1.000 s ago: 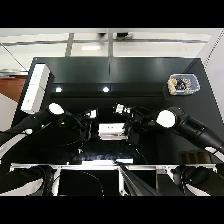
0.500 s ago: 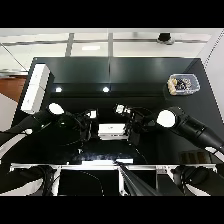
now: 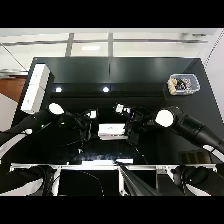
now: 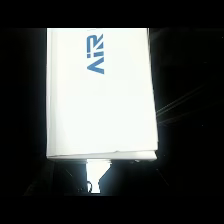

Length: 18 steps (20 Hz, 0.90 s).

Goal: Fold the box and place the chain.

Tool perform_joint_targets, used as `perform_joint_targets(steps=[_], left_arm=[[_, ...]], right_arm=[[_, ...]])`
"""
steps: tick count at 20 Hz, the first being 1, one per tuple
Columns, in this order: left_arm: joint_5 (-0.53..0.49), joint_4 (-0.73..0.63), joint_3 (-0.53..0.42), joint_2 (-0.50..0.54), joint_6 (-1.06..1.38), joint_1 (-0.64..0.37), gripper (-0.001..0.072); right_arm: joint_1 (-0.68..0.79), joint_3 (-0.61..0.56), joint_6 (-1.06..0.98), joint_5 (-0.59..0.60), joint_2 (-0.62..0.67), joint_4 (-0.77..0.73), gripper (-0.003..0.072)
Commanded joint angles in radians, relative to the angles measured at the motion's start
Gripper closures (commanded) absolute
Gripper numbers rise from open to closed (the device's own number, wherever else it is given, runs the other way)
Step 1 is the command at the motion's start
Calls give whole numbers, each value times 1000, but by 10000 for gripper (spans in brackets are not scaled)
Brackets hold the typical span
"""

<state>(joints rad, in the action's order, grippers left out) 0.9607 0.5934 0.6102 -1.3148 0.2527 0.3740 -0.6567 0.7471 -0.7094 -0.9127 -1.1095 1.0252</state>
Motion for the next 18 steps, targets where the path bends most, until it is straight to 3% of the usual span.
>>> perform_joint_targets(steps=[1, 5, 10, 11, 12, 13, 15, 18], left_arm=[[-1, 0, -1, -1, 0, 0, 242], [-1, 0, -1, -1, 0, 0, 242], [-1, 0, -1, -1, 0, 0, 242], [-1, 0, -1, -1, 0, 0, 242], [-1, 0, -1, -1, 0, 0, 242], [-1, 0, -1, -1, 0, 0, 242], [-1, 0, -1, -1, 0, 0, 242], [-1, 0, -1, -1, 0, 0, 242]], right_arm=[[0, -1, -2, 4, -13, -3, 375], [0, 18, -20, -70, 5, 0, 375], [25, 87, -237, -161, 77, 60, 376], [45, 87, -306, -172, 85, 57, 462], [70, 86, -395, -185, 84, 45, 655], [93, 79, -491, -179, 82, 22, 638], [129, 20, -611, -121, 77, -126, 639], [133, -85, -602, -3, 30, -445, 639]])
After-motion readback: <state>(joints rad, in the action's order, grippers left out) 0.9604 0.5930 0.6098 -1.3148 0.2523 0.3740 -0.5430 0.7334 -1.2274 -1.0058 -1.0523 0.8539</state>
